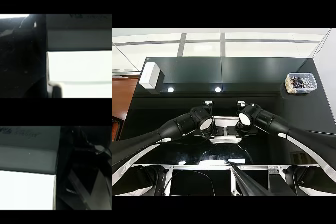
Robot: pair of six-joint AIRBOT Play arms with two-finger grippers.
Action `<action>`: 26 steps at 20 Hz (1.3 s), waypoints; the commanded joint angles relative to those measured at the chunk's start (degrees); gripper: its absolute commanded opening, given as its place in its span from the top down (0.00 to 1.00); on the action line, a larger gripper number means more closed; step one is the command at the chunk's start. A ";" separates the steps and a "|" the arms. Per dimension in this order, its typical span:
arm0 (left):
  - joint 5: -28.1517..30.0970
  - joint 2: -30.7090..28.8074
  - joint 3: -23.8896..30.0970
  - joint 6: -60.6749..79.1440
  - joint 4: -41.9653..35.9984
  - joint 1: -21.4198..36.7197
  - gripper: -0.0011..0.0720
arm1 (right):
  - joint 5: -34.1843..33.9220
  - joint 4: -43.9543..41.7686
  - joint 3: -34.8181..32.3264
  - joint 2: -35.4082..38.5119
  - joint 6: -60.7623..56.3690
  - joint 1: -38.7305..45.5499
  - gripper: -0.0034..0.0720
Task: Fold the box and place the chain.
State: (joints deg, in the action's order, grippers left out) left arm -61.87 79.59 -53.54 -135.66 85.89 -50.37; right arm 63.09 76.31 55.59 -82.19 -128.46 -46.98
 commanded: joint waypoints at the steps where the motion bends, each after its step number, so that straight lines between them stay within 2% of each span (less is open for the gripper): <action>1: 0.13 0.00 0.02 0.24 0.17 0.04 0.95 | -0.57 -0.15 0.00 -0.11 -0.15 -0.07 0.94; 2: 0.13 0.00 0.02 0.24 0.17 0.04 0.95 | -0.59 -0.17 0.00 -0.11 -0.15 -0.04 0.94; 3: 0.13 0.00 0.02 0.24 0.17 0.04 0.95 | -0.59 -0.11 0.00 -0.11 -0.15 -0.04 0.89; 4: 0.13 0.00 0.02 0.24 0.17 0.04 0.95 | -0.59 0.28 0.00 -0.11 -0.20 -0.07 0.67; 6: 0.13 0.00 0.02 0.24 0.17 0.04 0.95 | -0.59 0.42 0.00 -0.11 -0.20 -0.07 0.66; 7: 0.11 0.00 0.02 0.24 0.17 0.04 0.95 | -0.61 0.48 0.00 -0.11 -0.20 -0.04 0.73; 8: 0.13 0.00 0.02 0.24 0.17 0.04 0.95 | -0.63 0.52 0.00 -0.11 -0.17 -0.04 0.91; 9: 0.13 0.00 0.02 0.24 0.17 0.04 0.95 | -0.74 0.52 0.00 -0.11 -0.20 -0.04 0.94; 12: 0.13 0.00 0.02 0.24 0.17 0.04 0.95 | -1.05 0.76 0.00 -0.11 -0.17 -0.04 0.94; 13: 0.13 0.00 0.02 0.24 0.17 0.04 0.95 | -1.42 0.81 0.00 -0.09 -0.17 -0.04 0.93; 14: 0.11 0.00 0.02 0.24 0.20 0.07 0.95 | -1.66 0.81 0.00 -0.04 -0.17 -0.04 0.72; 15: 0.13 0.00 0.02 0.24 0.17 0.04 0.95 | -1.64 0.85 0.00 0.13 0.44 -0.02 0.55; 16: 0.11 0.00 0.02 0.24 0.17 0.07 0.95 | -1.62 0.83 0.11 0.52 1.86 -0.02 0.52; 19: 0.04 0.00 0.02 0.24 0.17 0.04 0.95 | -0.76 0.92 0.11 3.87 6.40 -0.02 0.52; 22: 0.09 0.00 0.02 0.24 0.17 0.07 0.95 | 0.39 2.10 0.11 11.37 8.94 0.22 0.52; 26: 0.11 0.00 0.02 0.24 0.20 0.07 0.95 | 6.08 12.33 0.09 24.13 8.94 3.80 0.52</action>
